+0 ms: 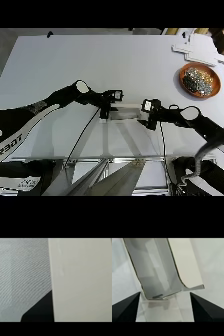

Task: Fold the box and place the chain.

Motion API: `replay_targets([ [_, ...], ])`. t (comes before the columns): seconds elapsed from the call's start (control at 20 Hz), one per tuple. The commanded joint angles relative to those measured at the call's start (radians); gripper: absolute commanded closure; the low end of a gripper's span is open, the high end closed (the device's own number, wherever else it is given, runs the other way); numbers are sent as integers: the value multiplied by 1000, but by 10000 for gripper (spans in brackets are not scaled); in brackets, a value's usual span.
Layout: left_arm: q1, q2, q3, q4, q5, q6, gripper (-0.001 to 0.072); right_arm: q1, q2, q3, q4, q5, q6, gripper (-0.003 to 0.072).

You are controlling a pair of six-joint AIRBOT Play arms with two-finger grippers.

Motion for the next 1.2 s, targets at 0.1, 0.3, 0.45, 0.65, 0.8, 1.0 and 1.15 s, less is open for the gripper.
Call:
replay_targets([
  [0.1,0,-1,0,0,0,0,701,-7,-62,22,21,39,-35,1],
  [0.3,0,-1,0,0,0,0,701,-7,-100,22,33,42,-89,1],
  [0.45,0,-1,0,0,0,0,701,-34,-118,22,76,44,-190,1],
  [0.65,0,-1,0,0,0,0,701,-72,-146,23,138,83,-219,22],
  [0.8,0,-1,0,0,0,0,701,-72,-191,23,212,134,-386,22],
  [1.0,0,-1,0,0,0,0,701,-72,-202,23,225,152,-447,22],
  [1.15,0,-1,0,0,0,0,701,-72,-230,23,223,152,-446,22],
])
